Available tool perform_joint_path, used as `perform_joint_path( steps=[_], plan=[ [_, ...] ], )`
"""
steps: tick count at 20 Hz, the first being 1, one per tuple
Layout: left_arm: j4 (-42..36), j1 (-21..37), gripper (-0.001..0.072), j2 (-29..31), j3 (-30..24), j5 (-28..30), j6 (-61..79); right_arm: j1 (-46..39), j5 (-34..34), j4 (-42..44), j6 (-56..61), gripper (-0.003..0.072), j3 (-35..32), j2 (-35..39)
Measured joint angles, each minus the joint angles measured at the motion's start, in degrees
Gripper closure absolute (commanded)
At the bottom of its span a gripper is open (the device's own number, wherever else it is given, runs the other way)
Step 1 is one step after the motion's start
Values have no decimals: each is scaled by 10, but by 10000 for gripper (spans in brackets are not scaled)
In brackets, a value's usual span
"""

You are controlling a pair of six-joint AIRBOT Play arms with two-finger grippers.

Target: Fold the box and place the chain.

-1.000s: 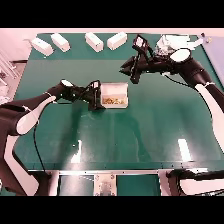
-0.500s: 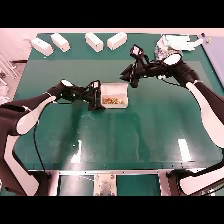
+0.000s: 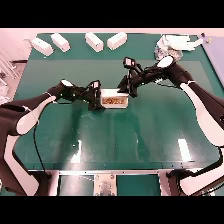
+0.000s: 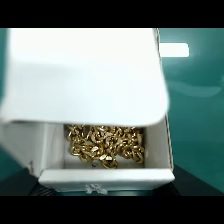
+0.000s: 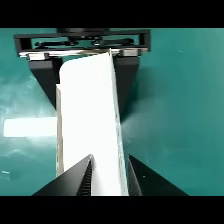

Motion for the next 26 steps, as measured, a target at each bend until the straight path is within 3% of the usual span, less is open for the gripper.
perform_joint_path(
  steps=[26],
  plan=[
    [0, 0, 239, 0, 0, 0, 0, 10, -3, -2, -4, 426, 24, -19]
  ],
)
